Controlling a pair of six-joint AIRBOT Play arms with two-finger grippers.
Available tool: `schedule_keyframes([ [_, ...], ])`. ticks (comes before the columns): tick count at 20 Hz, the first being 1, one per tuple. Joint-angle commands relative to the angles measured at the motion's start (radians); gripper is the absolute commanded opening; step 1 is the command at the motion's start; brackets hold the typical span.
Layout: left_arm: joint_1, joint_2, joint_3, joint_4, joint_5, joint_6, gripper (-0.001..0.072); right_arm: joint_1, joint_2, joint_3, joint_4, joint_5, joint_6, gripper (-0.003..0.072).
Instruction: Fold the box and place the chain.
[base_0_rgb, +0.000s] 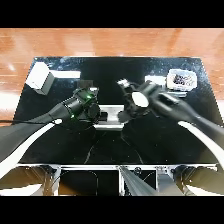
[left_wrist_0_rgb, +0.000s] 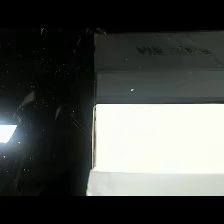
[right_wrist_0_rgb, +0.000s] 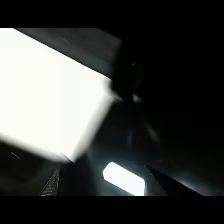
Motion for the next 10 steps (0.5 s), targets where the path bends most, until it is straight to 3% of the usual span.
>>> schedule_keyframes([
  [1, 0.001, 0.0, 0.0, -0.004, 0.006, -0.001, 0.002, -0.093, 0.216, -0.132, -0.037, 0.021, -0.033, 0.0615],
  [5, 0.0, 0.0, 0.0, -0.029, 0.017, -0.001, 0.0021, -0.376, 0.338, -0.188, -0.204, -0.106, -0.004, 0.0615],
  [8, -0.001, 0.0, 0.0, -0.029, 0.025, 0.0, 0.0021, -0.645, 0.278, -0.182, -0.168, -0.337, -0.008, 0.0615],
  [10, -0.001, 0.0, 0.0, -0.03, 0.013, -0.001, 0.0021, -0.768, 0.171, -0.121, -0.087, -0.395, -0.056, 0.0615],
])
